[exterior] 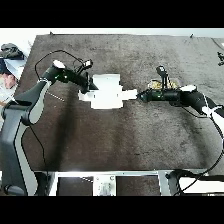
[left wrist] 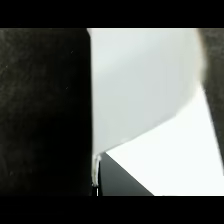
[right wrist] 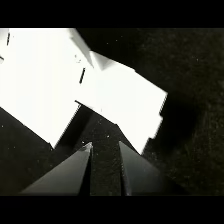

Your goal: Fold the box and place the chain.

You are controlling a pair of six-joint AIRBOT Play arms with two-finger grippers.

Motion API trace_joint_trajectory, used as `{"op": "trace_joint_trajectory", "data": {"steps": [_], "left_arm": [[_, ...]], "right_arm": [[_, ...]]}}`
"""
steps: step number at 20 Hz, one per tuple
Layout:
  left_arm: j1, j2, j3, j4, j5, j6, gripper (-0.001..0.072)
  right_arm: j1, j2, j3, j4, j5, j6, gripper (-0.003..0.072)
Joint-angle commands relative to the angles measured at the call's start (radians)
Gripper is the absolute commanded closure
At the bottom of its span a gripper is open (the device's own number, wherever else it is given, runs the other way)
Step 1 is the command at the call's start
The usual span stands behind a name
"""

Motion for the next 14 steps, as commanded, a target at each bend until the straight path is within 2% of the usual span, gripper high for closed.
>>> {"op": "trace_joint_trajectory", "data": {"steps": [1,3,5,12,13,14], "left_arm": [[-0.004,0.001,0.0,0.068,0.025,0.006,0.0704],[-0.007,0.001,0.0,0.072,0.03,0.029,0.0704],[-0.006,0.001,0.0,0.072,0.051,0.027,0.0704],[-0.006,-0.011,0.0,0.071,0.043,0.027,0.0703],[-0.006,-0.011,0.0,0.07,0.049,0.027,0.0703],[-0.006,-0.011,0.0,0.071,0.048,0.027,0.0703]], "right_arm": [[0.005,0.0,-0.001,0.002,0.005,-0.06,0.0458],[0.01,0.0,0.0,0.004,0.027,-0.115,0.0457],[0.021,0.0,0.0,0.008,0.041,-0.176,0.0351],[0.148,0.0,0.0,0.007,0.043,-0.489,0.0341],[0.164,0.0,0.0,0.006,0.035,-0.518,0.0212],[0.181,0.0,0.0,0.0,0.014,-0.531,0.0181]]}}
